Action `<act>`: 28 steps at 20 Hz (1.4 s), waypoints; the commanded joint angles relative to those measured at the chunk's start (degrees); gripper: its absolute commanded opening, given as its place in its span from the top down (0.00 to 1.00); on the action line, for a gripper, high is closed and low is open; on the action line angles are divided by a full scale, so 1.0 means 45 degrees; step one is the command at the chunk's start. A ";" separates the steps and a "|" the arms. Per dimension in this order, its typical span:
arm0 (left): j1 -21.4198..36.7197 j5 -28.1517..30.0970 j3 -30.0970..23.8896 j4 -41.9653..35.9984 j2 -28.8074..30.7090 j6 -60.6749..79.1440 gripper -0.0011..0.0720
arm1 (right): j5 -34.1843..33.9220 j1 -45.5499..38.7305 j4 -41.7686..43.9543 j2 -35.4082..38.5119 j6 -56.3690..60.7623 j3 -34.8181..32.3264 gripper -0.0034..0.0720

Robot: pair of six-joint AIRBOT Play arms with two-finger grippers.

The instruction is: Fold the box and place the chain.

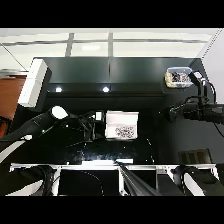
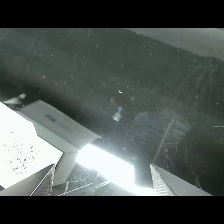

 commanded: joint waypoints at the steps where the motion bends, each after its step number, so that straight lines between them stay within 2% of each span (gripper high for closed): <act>1: -0.0034 0.0049 0.0000 -0.0131 -0.0097 0.0175 0.01 | 0.0010 -0.0005 0.0005 0.0005 0.0005 -0.0010 0.11; 9: -0.0257 0.0068 0.0024 -0.1015 -0.0743 0.0267 0.01 | 0.0015 -0.0005 0.0005 0.0005 0.0005 -0.0010 0.11; 28: -0.0733 0.0393 0.0078 -0.1802 -0.0767 0.0874 0.01 | 0.0010 -0.0005 0.0005 0.0005 0.0005 -0.0010 0.11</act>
